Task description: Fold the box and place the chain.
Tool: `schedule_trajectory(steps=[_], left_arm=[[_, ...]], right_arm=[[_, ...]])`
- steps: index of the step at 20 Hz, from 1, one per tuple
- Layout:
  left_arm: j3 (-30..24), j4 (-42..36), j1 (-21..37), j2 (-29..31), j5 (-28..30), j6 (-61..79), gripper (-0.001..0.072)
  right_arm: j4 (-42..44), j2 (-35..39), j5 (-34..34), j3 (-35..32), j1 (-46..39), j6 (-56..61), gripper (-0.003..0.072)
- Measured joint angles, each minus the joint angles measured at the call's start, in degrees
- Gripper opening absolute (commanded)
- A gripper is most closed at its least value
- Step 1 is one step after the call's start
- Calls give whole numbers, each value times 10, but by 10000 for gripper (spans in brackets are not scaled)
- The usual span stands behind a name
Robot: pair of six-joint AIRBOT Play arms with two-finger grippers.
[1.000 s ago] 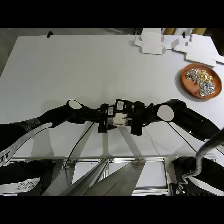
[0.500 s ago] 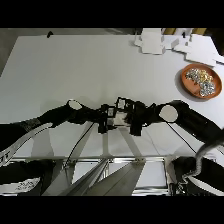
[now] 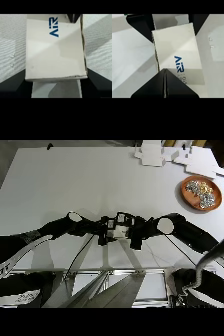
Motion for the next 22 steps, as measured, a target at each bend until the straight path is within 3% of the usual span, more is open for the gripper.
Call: schedule_trajectory(steps=[8, 12, 18, 22], left_arm=[[0, 0, 0, 0, 0, 0, 152], [0, 0, 0, 0, 0, 0, 152], [0, 0, 0, 0, 0, 0, 152], [0, 0, 0, 0, 0, 0, 152]], right_arm=[[-11, 0, -13, -6, -4, 35, 17], [-71, 42, 30, 33, -42, 127, 17], [-217, 96, 121, 50, -182, 313, 17], [-252, 94, 179, 27, -298, 405, 17]])
